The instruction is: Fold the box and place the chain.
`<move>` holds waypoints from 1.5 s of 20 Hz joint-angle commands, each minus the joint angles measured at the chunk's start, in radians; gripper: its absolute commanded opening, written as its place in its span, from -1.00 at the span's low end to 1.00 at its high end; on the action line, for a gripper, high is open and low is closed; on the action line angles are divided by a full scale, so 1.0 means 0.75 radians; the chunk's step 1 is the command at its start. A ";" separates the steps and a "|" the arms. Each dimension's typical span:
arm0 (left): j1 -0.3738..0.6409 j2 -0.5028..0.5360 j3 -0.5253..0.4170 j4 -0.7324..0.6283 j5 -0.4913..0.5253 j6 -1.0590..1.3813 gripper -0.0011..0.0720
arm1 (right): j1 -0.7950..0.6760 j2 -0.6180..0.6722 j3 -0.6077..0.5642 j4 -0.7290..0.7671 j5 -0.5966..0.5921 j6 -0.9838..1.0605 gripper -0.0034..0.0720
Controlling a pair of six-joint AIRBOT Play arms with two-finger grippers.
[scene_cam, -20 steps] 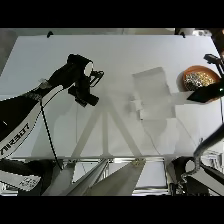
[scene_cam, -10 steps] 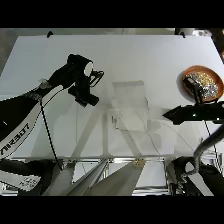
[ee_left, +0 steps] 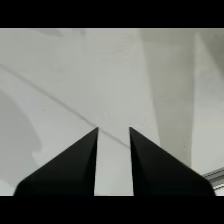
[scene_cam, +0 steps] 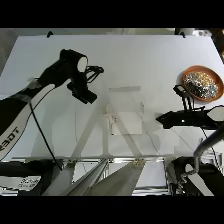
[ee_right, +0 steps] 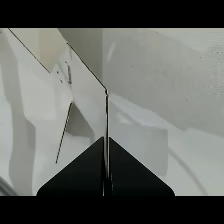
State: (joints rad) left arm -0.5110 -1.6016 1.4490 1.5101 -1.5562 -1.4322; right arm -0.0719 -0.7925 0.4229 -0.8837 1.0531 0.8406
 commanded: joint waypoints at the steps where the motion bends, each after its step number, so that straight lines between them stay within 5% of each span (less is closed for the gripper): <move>1: 0.092 0.159 -0.021 -0.181 0.102 0.186 -0.25 | 0.076 -0.012 -0.029 -0.002 -0.134 0.037 -0.88; 5: 0.249 0.301 -0.124 -0.685 0.139 0.565 -0.17 | 0.128 -0.017 -0.068 -0.041 -0.243 0.107 -0.88; 9: 0.282 0.313 -0.350 -0.802 0.196 0.764 -0.18 | 0.128 -0.031 -0.068 -0.104 -0.251 0.164 -0.88; 14: 0.280 0.311 -0.651 -1.095 0.451 1.183 -0.18 | 0.128 -0.031 -0.068 -0.113 -0.253 0.207 -0.88; 25: 0.280 0.167 -0.658 -1.486 0.585 1.581 -0.18 | 0.128 -0.030 -0.068 -0.113 -0.237 0.210 -0.88; 30: 0.280 0.077 -0.652 -1.510 0.570 1.606 -0.18 | 0.128 -0.031 -0.068 -0.113 -0.237 0.210 -0.88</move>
State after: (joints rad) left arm -0.3012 -1.5070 0.9588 0.4065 -1.1301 -0.2520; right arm 0.0227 -0.8146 0.3721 -0.9688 0.8742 0.9981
